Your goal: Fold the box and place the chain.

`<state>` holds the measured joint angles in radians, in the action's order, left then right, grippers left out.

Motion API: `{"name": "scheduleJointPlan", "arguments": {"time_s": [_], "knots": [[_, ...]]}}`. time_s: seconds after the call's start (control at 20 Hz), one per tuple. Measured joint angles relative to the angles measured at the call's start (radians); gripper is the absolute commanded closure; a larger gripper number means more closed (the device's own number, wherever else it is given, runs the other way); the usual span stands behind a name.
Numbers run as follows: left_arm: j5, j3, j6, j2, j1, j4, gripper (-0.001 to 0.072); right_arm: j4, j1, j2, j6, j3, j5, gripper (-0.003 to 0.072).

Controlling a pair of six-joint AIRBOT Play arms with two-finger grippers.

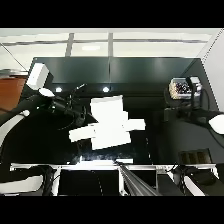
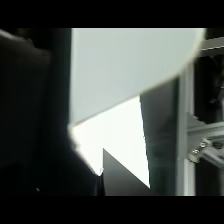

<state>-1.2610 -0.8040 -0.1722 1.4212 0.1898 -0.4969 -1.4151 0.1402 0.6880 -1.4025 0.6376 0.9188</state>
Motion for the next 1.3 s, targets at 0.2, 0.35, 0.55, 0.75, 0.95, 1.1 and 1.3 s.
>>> {"name": "scheduleJointPlan", "arguments": {"time_s": [0.2,0.35,0.55,0.75,0.95,1.1,1.3], "knots": [[0.167,0.080,0.171,-0.161,0.095,0.001,0.0686,-0.209,-0.021,0.000,0.058,0.063,0.036,-0.0005],[0.234,0.135,0.274,-0.200,0.132,-0.005,0.0688,-0.208,-0.026,0.000,0.081,0.077,0.036,-0.0005],[0.333,0.172,0.347,-0.216,0.185,-0.013,0.0688,-0.096,-0.026,0.003,0.197,0.066,0.013,-0.0005],[0.465,0.202,0.388,-0.214,0.244,-0.016,0.0686,0.052,-0.024,0.003,0.374,0.012,-0.017,-0.0004],[0.507,0.230,0.399,-0.193,0.254,-0.035,0.0684,0.189,-0.024,0.005,0.515,-0.051,-0.027,-0.0005],[0.519,0.238,0.402,-0.185,0.256,-0.047,0.0683,0.265,-0.024,0.005,0.571,-0.085,-0.037,-0.0005],[0.523,0.241,0.403,-0.179,0.257,-0.114,0.0683,0.334,-0.022,0.008,0.611,-0.126,-0.050,-0.0005]]}}
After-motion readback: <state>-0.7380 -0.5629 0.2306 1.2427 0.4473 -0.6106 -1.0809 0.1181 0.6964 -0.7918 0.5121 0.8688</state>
